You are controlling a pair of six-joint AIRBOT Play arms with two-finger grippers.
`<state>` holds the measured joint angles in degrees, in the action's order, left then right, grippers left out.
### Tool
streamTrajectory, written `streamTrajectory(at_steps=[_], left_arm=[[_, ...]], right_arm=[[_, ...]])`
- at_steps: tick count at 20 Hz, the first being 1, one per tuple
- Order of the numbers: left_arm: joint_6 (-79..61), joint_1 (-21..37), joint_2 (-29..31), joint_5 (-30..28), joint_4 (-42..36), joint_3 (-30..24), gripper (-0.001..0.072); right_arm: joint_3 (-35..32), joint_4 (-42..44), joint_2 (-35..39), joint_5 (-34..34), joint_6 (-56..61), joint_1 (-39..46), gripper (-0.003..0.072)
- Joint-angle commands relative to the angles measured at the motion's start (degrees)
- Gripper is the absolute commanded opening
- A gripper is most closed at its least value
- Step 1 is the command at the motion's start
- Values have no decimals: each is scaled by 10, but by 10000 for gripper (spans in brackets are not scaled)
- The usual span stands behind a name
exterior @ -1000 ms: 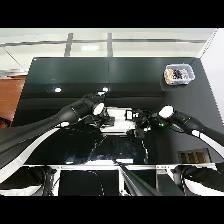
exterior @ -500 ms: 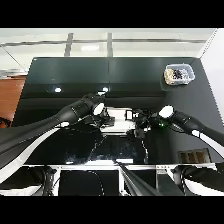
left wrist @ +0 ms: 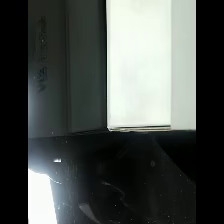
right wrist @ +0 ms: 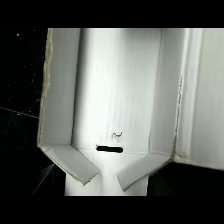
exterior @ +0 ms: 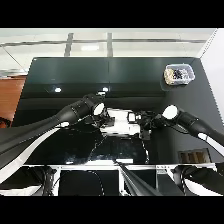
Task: Fold the box and place the chain.
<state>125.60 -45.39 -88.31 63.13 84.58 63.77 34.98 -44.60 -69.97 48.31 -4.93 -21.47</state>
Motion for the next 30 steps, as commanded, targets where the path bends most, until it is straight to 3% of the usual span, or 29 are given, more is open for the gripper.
streamTrajectory(at_steps=[1, 2, 3, 4, 5, 6, 17, 18, 19, 20, 22, 23, 24, 26, 30], left_arm=[[2, 0, 0, 2, -3, 0, 24], [2, 0, 0, 2, -2, 0, 24], [2, 0, 0, 2, -2, 0, 24], [2, 0, 0, 2, -2, 0, 24], [2, 0, 0, 2, -3, 0, 24], [2, 0, 0, 2, -2, 0, 24], [2, 0, 0, -7, -11, 0, 24], [2, 0, 0, -9, -12, 0, 24], [2, 0, 0, -10, -13, 0, 24], [2, 0, 0, -10, -13, 0, 24], [2, 0, 0, -10, -14, 0, 24], [2, 0, 0, -10, -14, 0, 24], [2, 0, 0, -10, -23, 0, 25], [2, 1, -1, -12, -46, 0, 26], [2, 1, -1, -11, -45, 0, 25]], right_arm=[[1, -28, 26, 31, 28, 11, 593], [0, -23, 26, 27, 26, 11, 530], [0, -5, 26, 27, 19, 11, 529], [0, 16, 25, 27, 12, 11, 422], [0, 29, 25, 24, 10, 11, 228], [0, 38, 23, 16, 10, 10, 186], [0, 136, -22, -34, 11, -14, 195], [0, 144, -22, -33, 18, -14, 400], [-1, 144, -22, -32, 20, -14, 409], [-1, 141, -22, -30, 20, -14, 186], [-1, 144, -22, -36, 30, -14, 351], [-1, 137, -22, -36, 61, -13, 109], [0, 131, -19, -35, 113, -7, 17], [12, 106, -2, 7, 256, 22, 16], [50, 66, 54, 202, 464, 184, 16]])
